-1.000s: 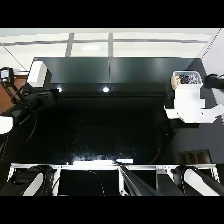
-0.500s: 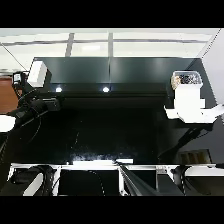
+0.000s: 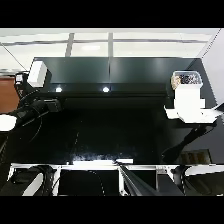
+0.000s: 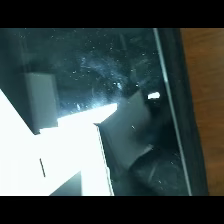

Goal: Fold the box and place the chain.

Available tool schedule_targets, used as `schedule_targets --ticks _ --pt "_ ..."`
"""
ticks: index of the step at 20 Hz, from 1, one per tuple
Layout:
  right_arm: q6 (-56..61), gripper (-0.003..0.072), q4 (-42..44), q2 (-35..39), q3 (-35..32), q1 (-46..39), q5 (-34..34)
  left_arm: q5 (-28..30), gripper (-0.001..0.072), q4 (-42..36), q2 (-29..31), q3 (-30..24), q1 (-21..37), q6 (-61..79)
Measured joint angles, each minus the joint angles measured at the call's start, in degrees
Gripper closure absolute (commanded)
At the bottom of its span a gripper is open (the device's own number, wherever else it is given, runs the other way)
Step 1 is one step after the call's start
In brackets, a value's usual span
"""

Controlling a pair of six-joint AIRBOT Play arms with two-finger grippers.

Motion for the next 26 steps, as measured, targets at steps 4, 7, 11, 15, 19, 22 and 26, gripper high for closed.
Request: schedule_targets --ticks 4,7,11,15,19,22,26 --pt "-2.47 0.0676 1.55 -0.31 0.13 0.94 2.08 -0.07 -0.0002 -0.02 -0.46 0.00 0.00 -0.02" --pt "-3.87 0.0676 4.11 0.83 0.04 1.62 4.50 -0.04 -0.0002 -0.02 -0.59 0.00 0.00 -0.02" --pt "-4.70 0.0677 12.37 5.49 -3.65 2.10 7.23 -0.13 0.0011 -0.17 -0.61 0.00 0.00 -0.04" --pt "-6.23 0.0677 23.56 14.97 -15.78 4.98 6.73 -2.36 0.0016 -0.33 -0.72 0.00 -0.17 -0.09" --pt "-7.65 0.0677 32.11 27.91 -31.91 12.15 -0.72 -5.40 0.0016 -0.79 -0.79 0.00 -2.34 -0.04" --pt "-8.04 0.0677 39.08 38.29 -44.48 20.17 -8.98 -6.34 0.0016 -2.89 -1.33 0.00 -5.88 -0.04" --pt "-8.20 0.0676 46.14 49.75 -58.99 33.64 -21.99 -6.58 0.0016 -10.08 -5.90 0.00 -10.97 0.94"
